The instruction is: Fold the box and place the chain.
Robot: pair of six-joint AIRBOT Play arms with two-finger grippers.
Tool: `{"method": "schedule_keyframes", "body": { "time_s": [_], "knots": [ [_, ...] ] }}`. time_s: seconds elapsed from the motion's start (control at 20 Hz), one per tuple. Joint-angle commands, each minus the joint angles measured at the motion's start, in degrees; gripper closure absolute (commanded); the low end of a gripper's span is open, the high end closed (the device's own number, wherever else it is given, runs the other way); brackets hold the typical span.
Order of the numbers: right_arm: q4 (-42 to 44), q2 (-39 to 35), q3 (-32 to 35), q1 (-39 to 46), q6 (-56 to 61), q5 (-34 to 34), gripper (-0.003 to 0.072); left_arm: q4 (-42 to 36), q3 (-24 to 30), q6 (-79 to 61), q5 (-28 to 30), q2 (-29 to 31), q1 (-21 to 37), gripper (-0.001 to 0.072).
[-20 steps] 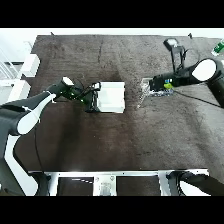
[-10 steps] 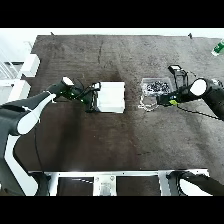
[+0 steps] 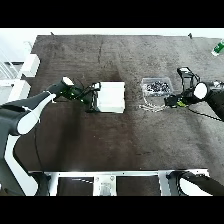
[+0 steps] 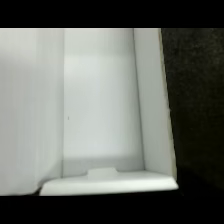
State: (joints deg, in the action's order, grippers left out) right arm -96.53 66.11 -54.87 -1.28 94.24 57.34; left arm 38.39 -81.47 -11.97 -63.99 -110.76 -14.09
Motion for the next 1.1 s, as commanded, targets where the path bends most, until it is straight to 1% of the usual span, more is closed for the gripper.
{"method": "schedule_keyframes", "body": {
  "time_s": [0.0, 0.05, 0.2, 0.25, 0.4, 0.5, 0.55, 0.65, 0.75, 0.85, 0.95, 1.05],
  "knots": [
    [1.14, -0.04, 0.09, 0.13, -2.95, -1.49, 0.0324, 0.0, -0.02, -0.02, 0.02, 0.04, 0.02, 0.024],
    [4.92, -0.04, 0.09, -0.11, -6.95, -2.16, 0.0324, 0.0, -0.02, -0.02, 0.02, 0.04, 0.02, 0.024],
    [20.13, 0.22, 0.09, -0.44, -24.9, -5.49, 0.0324, 0.0, -0.02, -0.02, 0.02, 0.04, 0.02, 0.024],
    [23.76, 0.85, 0.09, -0.42, -30.38, -6.67, 0.0323, 0.0, -0.02, -0.02, 0.0, 0.04, 0.02, 0.024],
    [30.71, 4.79, 0.07, -0.39, -48.43, -6.67, 0.0323, 0.0, -0.02, -0.02, 0.0, 0.04, 0.02, 0.024],
    [36.26, 8.26, 0.07, -0.22, -63.84, -5.01, 0.0325, 0.0, -0.02, -0.02, 0.0, 0.04, 0.02, 0.024],
    [37.94, 9.97, -0.09, 0.0, -68.3, -4.81, 0.0331, 0.0, -0.02, -0.02, 0.0, 0.04, 0.02, 0.024],
    [38.56, 13.68, -1.66, 0.87, -72.37, -4.09, 0.0331, 0.0, -0.02, -0.02, 0.0, 0.04, 0.02, 0.024],
    [40.59, 17.88, -4.81, 2.25, -75.47, -0.02, 0.0331, 0.0, -0.02, -0.02, 0.0, 0.04, 0.02, 0.024],
    [40.44, 21.46, -8.48, 2.86, -77.96, 3.34, 0.033, 0.0, -0.02, -0.02, 0.0, 0.04, 0.02, 0.024],
    [39.54, 23.8, -11.21, 2.91, -80.65, 4.04, 0.0307, 0.0, -0.02, -0.02, 0.0, 0.04, 0.02, 0.024],
    [37.68, 25.35, -12.66, 2.91, -83.03, 4.33, 0.0265, 0.0, 0.0, -0.02, 0.0, 0.04, 0.02, 0.024]
  ]
}}
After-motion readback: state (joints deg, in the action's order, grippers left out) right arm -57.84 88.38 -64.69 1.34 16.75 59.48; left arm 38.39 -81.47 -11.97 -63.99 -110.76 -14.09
